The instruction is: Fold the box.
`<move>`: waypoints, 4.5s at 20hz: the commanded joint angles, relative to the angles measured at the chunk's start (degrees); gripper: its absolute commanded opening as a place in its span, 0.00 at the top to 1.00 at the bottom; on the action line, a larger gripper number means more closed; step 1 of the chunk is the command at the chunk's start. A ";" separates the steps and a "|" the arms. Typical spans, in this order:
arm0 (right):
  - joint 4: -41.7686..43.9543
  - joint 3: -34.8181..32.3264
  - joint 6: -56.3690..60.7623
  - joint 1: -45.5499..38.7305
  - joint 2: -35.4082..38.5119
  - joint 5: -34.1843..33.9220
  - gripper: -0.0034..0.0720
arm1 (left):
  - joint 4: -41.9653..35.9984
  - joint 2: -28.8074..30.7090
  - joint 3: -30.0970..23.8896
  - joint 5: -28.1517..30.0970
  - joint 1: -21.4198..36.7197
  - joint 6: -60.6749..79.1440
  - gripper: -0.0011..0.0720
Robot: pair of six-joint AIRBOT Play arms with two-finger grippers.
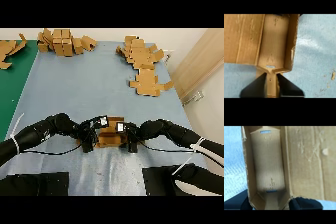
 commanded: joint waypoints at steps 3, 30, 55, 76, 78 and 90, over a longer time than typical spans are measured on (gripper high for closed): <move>0.02 -0.02 0.00 0.04 -0.04 0.02 0.29 | -1.03 -0.85 -0.02 2.10 -2.05 0.15 0.91; 0.04 -0.02 0.02 0.04 -0.04 0.00 0.29 | -3.87 -1.07 -0.04 3.82 -2.03 0.07 0.49; 0.02 -0.04 0.02 0.04 -0.04 0.00 0.29 | -7.06 -2.36 -0.07 3.80 -2.01 -0.17 0.25; 0.04 -0.04 0.02 0.04 -0.04 0.00 0.29 | 35.06 13.90 -0.72 -4.22 1.88 -69.70 0.97; 0.04 -0.04 0.02 0.04 -0.07 0.00 0.29 | 37.35 14.80 -2.29 -8.66 6.51 -78.40 0.97; 0.04 -0.04 0.00 0.04 -0.07 0.02 0.29 | 13.64 13.64 -11.63 -4.94 16.55 -74.34 0.97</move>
